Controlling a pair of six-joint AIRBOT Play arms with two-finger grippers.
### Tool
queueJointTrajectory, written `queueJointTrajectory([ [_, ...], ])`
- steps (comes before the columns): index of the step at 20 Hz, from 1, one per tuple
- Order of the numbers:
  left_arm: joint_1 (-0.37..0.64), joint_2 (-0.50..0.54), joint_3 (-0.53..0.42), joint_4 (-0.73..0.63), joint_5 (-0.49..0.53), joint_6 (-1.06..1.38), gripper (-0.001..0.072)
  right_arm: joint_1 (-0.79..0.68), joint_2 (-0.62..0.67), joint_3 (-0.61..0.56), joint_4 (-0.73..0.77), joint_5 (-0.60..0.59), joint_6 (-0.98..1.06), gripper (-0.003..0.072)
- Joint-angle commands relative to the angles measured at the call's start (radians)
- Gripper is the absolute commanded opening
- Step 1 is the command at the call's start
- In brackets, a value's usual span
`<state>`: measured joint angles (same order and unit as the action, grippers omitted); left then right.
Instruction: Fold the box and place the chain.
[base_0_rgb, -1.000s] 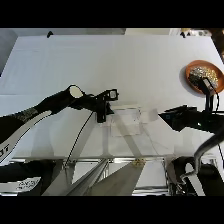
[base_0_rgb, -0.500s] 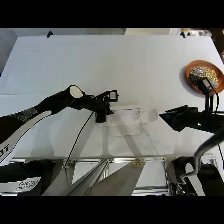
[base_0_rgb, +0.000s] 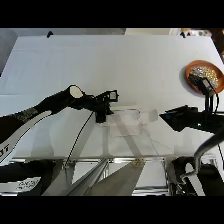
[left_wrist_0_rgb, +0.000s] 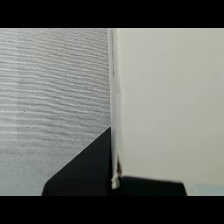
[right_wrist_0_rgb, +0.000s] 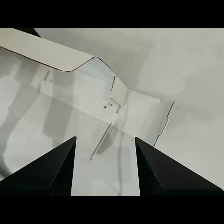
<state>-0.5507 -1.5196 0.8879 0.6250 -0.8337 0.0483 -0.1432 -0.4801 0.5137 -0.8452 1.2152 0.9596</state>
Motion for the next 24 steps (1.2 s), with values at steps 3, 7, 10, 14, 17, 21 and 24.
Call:
queueJointTrajectory([
  [3,0.000,0.000,-0.001,0.000,0.000,0.000,0.0010,0.001,0.000,0.001,0.000,0.001,0.000,0.0408],
  [7,0.000,0.000,-0.001,0.000,0.000,-0.002,0.0010,0.001,0.000,0.001,0.003,0.009,-0.039,0.0316],
  [10,0.000,0.000,-0.001,0.000,0.000,-0.004,0.0010,0.003,0.000,-0.001,0.018,0.034,-0.075,0.0026],
  [14,0.000,0.000,-0.001,0.000,0.000,-0.004,0.0010,0.100,-0.007,-0.042,0.016,0.027,-0.079,0.0015],
  [17,0.000,0.000,-0.001,0.000,0.000,-0.004,0.0010,0.243,-0.045,-0.061,0.001,0.024,-0.137,0.0018],
  [21,0.000,0.000,-0.001,0.000,0.000,-0.004,0.0010,0.430,-0.131,-0.061,-0.121,-0.032,-0.183,0.0018],
  [24,0.000,0.000,-0.001,0.000,0.000,-0.004,0.0010,0.546,-0.193,-0.061,-0.133,-0.008,-0.183,0.0018],
])
